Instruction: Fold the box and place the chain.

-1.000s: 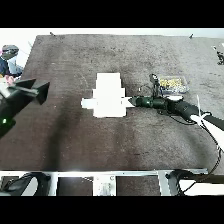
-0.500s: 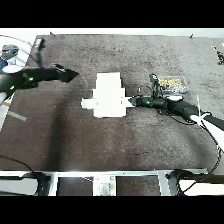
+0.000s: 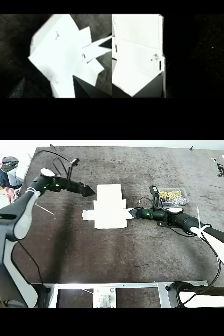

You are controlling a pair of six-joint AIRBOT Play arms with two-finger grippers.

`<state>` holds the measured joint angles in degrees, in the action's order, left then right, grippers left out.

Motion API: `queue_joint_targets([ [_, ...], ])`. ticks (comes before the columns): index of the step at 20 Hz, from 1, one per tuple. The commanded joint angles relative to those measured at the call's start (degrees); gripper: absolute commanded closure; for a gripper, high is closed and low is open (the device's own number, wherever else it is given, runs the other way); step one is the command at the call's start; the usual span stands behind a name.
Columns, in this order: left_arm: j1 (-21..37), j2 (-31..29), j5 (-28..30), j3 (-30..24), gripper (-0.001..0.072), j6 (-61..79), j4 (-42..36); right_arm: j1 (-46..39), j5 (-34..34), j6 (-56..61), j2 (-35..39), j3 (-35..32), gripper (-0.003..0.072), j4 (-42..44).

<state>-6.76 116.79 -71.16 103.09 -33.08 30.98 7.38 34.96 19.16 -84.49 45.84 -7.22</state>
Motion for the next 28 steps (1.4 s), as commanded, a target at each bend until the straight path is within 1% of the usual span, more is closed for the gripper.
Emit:
queue_joint_targets([
  [1,-1.29,4.37,-3.37,3.56,0.0062,-1.4,0.22,0.07,-0.28,-0.11,-0.04,0.02,0.0679,-0.02],
  [3,-1.29,5.14,-3.5,3.56,0.0062,-1.38,-1.14,0.07,-0.31,-0.13,-0.04,0.02,0.0678,-0.02],
  [5,-1.29,6.03,-5.01,3.56,0.0063,-0.83,-4.09,0.07,-0.28,-0.11,-0.04,0.02,0.0678,-0.02],
  [6,-1.29,6.51,-6.36,3.56,0.0084,-0.48,-5.35,0.07,-0.28,-0.11,-0.04,0.02,0.0678,-0.02],
  [7,-1.49,6.99,-7.74,3.56,0.0104,-0.09,-5.95,0.07,-0.28,-0.11,-0.04,0.02,0.0678,-0.04],
  [11,-2.12,7.74,-11.17,3.56,0.0106,0.87,-6.08,0.07,-0.28,-0.11,-0.04,0.02,0.0678,-0.24],
  [12,-2.12,7.74,-11.65,3.56,0.0186,0.9,-6.08,0.07,-0.28,-0.11,-0.04,0.02,0.0678,-0.26],
  [13,-2.12,7.74,-12.07,3.56,0.0231,1.18,-6.08,0.07,-0.28,-0.11,-0.04,0.02,0.0678,-0.24],
  [14,-2.23,7.74,-12.22,3.56,0.0233,1.31,-6.1,0.07,-0.28,-0.11,-0.04,0.02,0.0678,-0.26],
  [15,-2.45,7.74,-12.26,3.56,0.0332,1.68,-6.08,0.07,-0.28,-0.11,-0.04,0.02,0.0678,-0.35],
  [16,-2.89,7.82,-12.44,3.56,0.0357,1.88,-6.03,0.07,-0.28,-0.11,-0.04,0.0,0.0678,-0.5],
  [19,-3.61,7.87,-12.37,3.56,0.0357,3.39,-5.09,0.07,-0.28,-0.11,-0.04,0.0,0.0678,-0.7],
  [20,-3.58,7.87,-12.35,3.56,0.0487,3.5,-5.03,0.07,-0.24,-0.11,-0.04,0.0,0.0678,-0.7],
  [21,-3.48,7.85,-12.33,3.56,0.0543,3.52,-4.81,0.07,-0.28,-0.11,-0.04,0.0,0.0678,-0.98],
  [23,-3.48,7.85,-12.33,3.56,0.0699,3.82,-3.67,0.07,-0.26,-0.11,-0.04,0.0,0.0678,-1.6],
  [24,-3.48,7.85,-12.46,3.56,0.07,5.46,-3.5,0.07,-0.28,-0.11,-0.04,0.0,0.0676,-1.57],
  [25,-3.48,7.82,-12.41,3.56,0.07,8.07,-3.54,0.04,-0.28,-0.11,-0.04,0.0,0.056,-1.53],
  [26,-3.48,7.82,-12.48,3.56,0.07,10.75,-3.52,0.02,-0.26,-0.11,-0.02,0.0,0.0271,-1.53],
  [27,-3.48,7.78,-12.44,3.56,0.07,12.83,-3.52,0.02,-0.26,-0.39,0.2,0.0,0.0214,-1.64],
  [28,-3.48,7.78,-12.26,3.56,0.07,14.88,-3.56,-0.2,-0.17,-1.51,0.74,0.0,0.0213,-1.99],
])
